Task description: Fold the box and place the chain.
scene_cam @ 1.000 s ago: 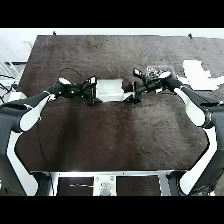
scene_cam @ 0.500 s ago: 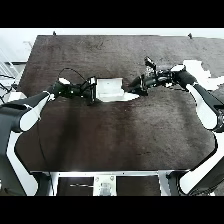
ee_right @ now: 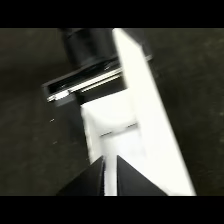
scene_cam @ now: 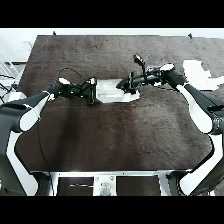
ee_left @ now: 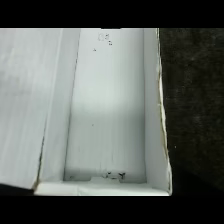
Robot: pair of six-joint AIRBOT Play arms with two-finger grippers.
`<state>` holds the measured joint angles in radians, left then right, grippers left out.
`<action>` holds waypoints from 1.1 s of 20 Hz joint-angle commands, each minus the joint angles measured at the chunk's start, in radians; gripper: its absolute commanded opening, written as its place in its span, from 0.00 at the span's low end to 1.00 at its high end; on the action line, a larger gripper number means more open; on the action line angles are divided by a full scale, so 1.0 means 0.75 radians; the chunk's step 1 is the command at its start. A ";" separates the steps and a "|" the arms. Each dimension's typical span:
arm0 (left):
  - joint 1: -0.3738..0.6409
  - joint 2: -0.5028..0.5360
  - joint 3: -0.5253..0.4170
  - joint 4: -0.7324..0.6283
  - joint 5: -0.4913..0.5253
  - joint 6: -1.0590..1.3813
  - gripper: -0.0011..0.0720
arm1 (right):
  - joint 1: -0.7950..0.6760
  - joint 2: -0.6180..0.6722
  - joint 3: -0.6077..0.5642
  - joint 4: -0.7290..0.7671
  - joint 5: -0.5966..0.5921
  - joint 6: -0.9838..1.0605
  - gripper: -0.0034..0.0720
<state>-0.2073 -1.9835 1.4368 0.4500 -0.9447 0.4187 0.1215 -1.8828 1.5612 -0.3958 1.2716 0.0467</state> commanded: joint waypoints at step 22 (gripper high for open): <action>-0.001 -0.001 -0.001 0.018 -0.008 0.001 0.59 | 0.018 -0.128 0.057 -0.198 -0.344 0.273 0.06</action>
<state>-0.2073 -1.9835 1.4368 0.4622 -0.9516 0.4187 0.1307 -1.9713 1.6020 -0.5308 1.0122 0.2424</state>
